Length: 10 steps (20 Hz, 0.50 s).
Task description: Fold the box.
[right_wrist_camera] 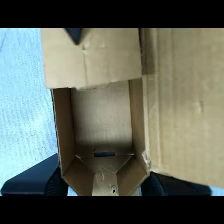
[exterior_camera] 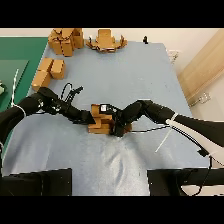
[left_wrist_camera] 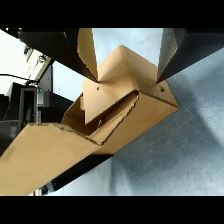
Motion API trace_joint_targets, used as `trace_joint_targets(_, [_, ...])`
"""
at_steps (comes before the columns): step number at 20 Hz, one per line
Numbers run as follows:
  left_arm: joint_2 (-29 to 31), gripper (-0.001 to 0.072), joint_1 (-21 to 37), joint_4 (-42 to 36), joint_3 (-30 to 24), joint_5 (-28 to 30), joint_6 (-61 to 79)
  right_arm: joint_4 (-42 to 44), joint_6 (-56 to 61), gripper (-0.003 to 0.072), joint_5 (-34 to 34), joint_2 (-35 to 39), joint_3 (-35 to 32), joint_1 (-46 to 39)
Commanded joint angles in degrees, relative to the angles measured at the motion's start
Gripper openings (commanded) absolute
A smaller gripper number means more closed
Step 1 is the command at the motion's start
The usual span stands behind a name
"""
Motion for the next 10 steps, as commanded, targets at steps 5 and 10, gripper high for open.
trace_joint_targets(5, [0.02,0.0562,-5.7,14.27,6.19,0.42,-18.73,0.04,0.0,0.0007,0.44,0.0,0.02,0.02])
trace_joint_targets(10, [0.0,0.056,-13.05,24.35,10.34,4.24,-32.33,0.07,0.02,0.0007,0.48,0.0,0.02,0.02])
